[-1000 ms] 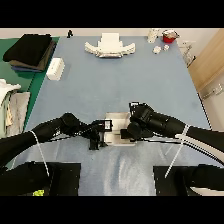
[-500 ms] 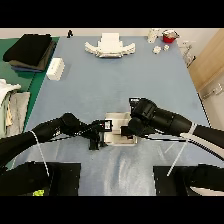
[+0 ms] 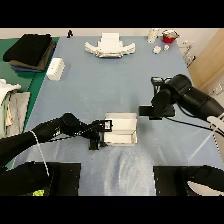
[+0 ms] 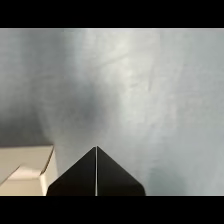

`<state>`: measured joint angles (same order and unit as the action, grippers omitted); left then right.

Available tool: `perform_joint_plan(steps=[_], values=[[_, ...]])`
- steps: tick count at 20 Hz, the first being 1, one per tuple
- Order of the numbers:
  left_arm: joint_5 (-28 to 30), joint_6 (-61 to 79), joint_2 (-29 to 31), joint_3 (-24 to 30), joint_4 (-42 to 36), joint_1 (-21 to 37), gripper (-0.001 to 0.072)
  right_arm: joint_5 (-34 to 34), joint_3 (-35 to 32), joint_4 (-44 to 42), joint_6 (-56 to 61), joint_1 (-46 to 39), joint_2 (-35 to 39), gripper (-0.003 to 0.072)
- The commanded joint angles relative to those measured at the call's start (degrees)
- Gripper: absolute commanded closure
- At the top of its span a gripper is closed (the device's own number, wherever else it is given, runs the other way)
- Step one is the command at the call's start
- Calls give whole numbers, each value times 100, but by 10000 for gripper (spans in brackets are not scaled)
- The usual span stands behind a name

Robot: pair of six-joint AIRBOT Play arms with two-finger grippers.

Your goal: Fold the box.

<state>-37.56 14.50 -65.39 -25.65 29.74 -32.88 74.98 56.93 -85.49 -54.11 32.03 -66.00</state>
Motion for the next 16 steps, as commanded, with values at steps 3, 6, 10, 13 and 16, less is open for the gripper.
perform_joint_plan(steps=[3,6,10,13,16], values=[[-7,0,-2,-7,2,2,211,-813,-136,-3025,-2785,-1941,-1001,681],[-4,0,-2,-7,2,2,211,-691,-101,-5106,-4304,-2251,-1663,682],[0,0,-2,-7,2,4,212,81,212,-6096,-5318,-2157,-2299,683],[0,0,-2,-7,2,2,212,463,275,-6177,-5746,-2055,-2374,683],[-2,0,-2,-7,2,4,212,879,275,-6177,-6301,-1871,-2326,683]])
